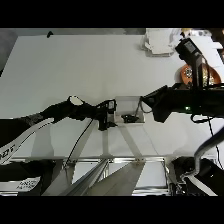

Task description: Fold the box and place the chain.

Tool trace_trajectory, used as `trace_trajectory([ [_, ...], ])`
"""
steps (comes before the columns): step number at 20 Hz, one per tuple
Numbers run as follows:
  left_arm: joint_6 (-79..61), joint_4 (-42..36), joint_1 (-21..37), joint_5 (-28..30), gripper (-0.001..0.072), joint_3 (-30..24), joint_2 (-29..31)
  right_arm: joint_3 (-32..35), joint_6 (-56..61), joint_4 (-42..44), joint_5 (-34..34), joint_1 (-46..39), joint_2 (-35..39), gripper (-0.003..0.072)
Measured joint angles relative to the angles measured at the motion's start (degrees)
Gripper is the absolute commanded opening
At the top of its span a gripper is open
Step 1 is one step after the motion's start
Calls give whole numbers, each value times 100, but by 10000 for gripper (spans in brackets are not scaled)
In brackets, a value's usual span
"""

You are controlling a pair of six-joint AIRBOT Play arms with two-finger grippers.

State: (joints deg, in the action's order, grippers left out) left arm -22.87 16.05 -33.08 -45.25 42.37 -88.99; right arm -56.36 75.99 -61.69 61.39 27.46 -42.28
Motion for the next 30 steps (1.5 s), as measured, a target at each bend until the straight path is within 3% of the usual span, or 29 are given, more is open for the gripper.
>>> trace_trajectory([
  [6,0,2,0,0,208,0,0,197,0,-188,-221,446,-710,19],
  [12,0,2,0,0,208,0,0,1110,0,-369,-612,520,-1399,21],
  [13,0,2,0,2,208,0,0,1233,0,-372,-739,525,-1530,39],
  [16,0,2,0,0,208,0,0,1434,0,-389,-975,527,-1834,208],
  [20,0,0,0,0,208,0,0,1335,0,-527,-870,520,-1853,208],
  [24,0,2,0,0,208,0,0,743,-7,-863,-85,81,-1685,226],
  [27,0,2,0,0,208,0,0,503,-116,-973,179,-625,-1528,432],
  [29,0,0,0,0,208,0,0,452,-173,-1003,227,-1158,-1510,428],
  [30,0,2,0,0,209,0,0,455,-192,-1023,210,-1427,-1539,376],
])
